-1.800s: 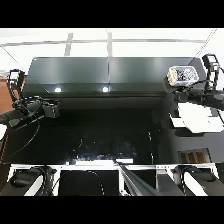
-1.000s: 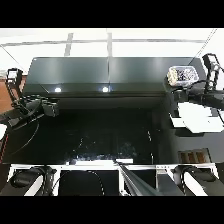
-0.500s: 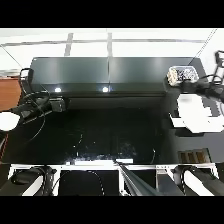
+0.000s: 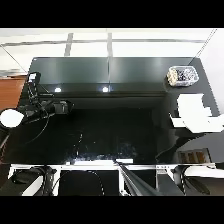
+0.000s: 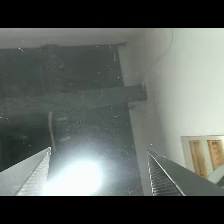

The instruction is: Fold the box and place the chain.

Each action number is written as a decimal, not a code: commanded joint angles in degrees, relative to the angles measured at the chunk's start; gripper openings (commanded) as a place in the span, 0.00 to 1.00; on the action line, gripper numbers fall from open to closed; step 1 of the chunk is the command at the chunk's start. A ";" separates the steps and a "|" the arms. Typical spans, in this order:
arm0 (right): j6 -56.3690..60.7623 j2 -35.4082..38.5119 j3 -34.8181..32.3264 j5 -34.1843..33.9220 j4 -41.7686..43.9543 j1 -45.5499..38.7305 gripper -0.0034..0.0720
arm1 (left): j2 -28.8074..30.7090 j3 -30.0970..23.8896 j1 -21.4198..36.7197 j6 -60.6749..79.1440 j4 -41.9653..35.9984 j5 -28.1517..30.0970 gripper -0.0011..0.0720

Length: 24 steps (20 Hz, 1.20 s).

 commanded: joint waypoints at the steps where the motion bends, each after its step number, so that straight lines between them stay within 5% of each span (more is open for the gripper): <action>1: -11.63 -8.87 6.95 11.28 4.83 -2.47 0.99 | -0.09 0.04 0.02 -0.02 -0.46 0.35 1.00; 2: -13.77 -9.64 6.93 12.20 5.05 -2.08 0.98 | -0.09 0.04 0.02 -0.04 -0.46 0.48 1.00; 3: -15.50 -10.12 6.91 13.38 4.87 -1.64 0.82 | -0.09 0.04 0.02 -0.02 -0.46 0.44 1.00; 5: -16.72 -10.10 6.91 13.88 4.92 -1.46 0.65 | -0.09 0.04 0.02 -0.02 -0.46 0.42 1.00; 6: -16.72 -9.86 6.91 14.51 4.76 -1.46 0.45 | -0.09 0.02 0.02 -0.02 -0.44 0.44 1.00; 7: -16.68 -9.44 6.91 15.76 3.93 -1.46 0.45 | -0.09 0.02 0.02 -0.02 -0.44 0.44 1.00; 9: -16.70 -7.45 6.86 16.79 4.07 -1.42 0.07 | -0.09 0.02 0.02 0.00 -0.37 0.44 1.00; 14: -17.38 4.04 1.20 15.04 14.05 0.13 0.07 | -0.37 0.02 0.02 0.02 -0.37 0.48 1.00; 20: -18.18 23.39 -19.30 10.51 25.53 7.08 0.07 | -0.90 -0.02 0.00 0.02 -0.44 -0.04 1.00; 24: -18.51 35.74 -35.85 1.75 37.00 17.55 0.07 | -1.95 -0.02 -0.39 0.02 -1.60 0.02 1.00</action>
